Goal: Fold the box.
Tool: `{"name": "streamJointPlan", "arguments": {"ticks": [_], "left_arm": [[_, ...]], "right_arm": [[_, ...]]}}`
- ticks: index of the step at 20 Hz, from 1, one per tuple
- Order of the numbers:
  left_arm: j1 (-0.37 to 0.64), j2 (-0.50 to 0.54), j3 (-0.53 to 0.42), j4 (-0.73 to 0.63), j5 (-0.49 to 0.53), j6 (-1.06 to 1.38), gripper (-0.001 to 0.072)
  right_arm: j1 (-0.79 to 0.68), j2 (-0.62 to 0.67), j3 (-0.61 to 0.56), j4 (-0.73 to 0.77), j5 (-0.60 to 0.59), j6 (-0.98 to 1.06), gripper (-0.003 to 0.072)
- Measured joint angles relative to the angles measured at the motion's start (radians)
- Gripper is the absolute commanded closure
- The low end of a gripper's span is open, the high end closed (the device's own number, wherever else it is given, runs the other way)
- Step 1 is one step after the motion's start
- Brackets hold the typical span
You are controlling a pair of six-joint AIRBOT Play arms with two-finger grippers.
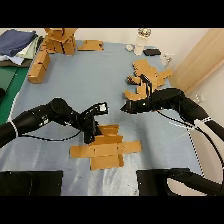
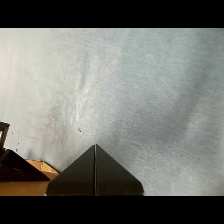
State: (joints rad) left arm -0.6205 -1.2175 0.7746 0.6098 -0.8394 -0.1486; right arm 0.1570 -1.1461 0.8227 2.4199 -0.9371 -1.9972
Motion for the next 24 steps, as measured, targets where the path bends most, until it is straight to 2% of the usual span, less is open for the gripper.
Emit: {"name": "streamJointPlan", "arguments": {"ticks": [11,16,24], "left_arm": [[-0.002,0.003,-0.003,0.023,-0.04,0.002,0.0696],[-0.003,0.003,-0.003,0.011,-0.003,0.015,0.0697],[-0.003,0.004,-0.016,-0.088,0.058,0.116,0.0699]], "right_arm": [[0.0,0.0,0.0,0.003,0.003,0.0,0.0684],[0.0,0.0,0.0,0.003,0.004,0.0,0.0684],[0.0,0.0,0.0,0.002,0.011,0.0,0.0684]]}}
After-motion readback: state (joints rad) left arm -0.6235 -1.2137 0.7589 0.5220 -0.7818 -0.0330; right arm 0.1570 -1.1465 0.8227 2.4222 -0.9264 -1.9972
